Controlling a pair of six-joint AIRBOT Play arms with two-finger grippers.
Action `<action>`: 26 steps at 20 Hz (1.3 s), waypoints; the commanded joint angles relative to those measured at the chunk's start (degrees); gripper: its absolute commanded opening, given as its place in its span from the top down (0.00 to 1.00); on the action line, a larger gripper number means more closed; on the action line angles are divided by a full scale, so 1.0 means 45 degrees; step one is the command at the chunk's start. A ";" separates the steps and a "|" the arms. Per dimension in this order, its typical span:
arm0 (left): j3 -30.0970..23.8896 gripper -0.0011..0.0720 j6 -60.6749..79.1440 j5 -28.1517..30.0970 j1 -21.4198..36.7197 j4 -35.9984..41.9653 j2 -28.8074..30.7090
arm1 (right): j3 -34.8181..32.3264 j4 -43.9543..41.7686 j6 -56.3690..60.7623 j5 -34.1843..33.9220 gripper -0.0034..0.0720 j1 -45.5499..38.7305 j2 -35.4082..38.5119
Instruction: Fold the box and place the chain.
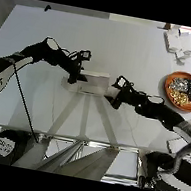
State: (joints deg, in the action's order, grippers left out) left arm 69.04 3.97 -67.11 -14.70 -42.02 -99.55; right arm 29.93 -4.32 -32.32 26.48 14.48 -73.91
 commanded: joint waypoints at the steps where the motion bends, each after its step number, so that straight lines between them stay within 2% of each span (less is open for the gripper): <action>1: -0.0005 0.96 0.0015 0.0000 -0.0005 0.0000 0.0000 | 0.0442 0.0024 0.0175 -0.0136 0.00 -0.0019 -0.0034; 8: -0.0005 0.96 0.0015 0.0000 -0.0005 0.0000 0.0000 | 0.1753 0.1180 0.0588 0.0063 0.00 -0.0024 -0.1277; 15: -0.0005 0.96 0.0015 0.0000 -0.0005 0.0000 0.0000 | 0.2322 0.3677 0.2438 0.1651 0.00 -0.0821 -0.1579; 19: -0.0005 0.96 0.0015 0.0000 -0.0005 0.0000 0.0000 | 0.2531 0.4216 0.2467 0.3084 0.00 -0.1190 -0.1768; 24: -0.0005 0.96 0.0015 0.0000 -0.0005 0.0000 0.0000 | 0.4153 0.4541 0.2812 0.4279 0.00 -0.1341 -0.3055; 26: -0.0005 0.96 0.0015 0.0000 -0.0005 0.0000 0.0000 | 0.4677 0.5396 0.3220 0.4818 0.00 -0.1341 -0.3526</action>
State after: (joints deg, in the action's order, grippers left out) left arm 69.04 4.01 -67.13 -14.68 -42.02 -99.55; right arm 47.64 16.16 -19.79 43.88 8.62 -86.98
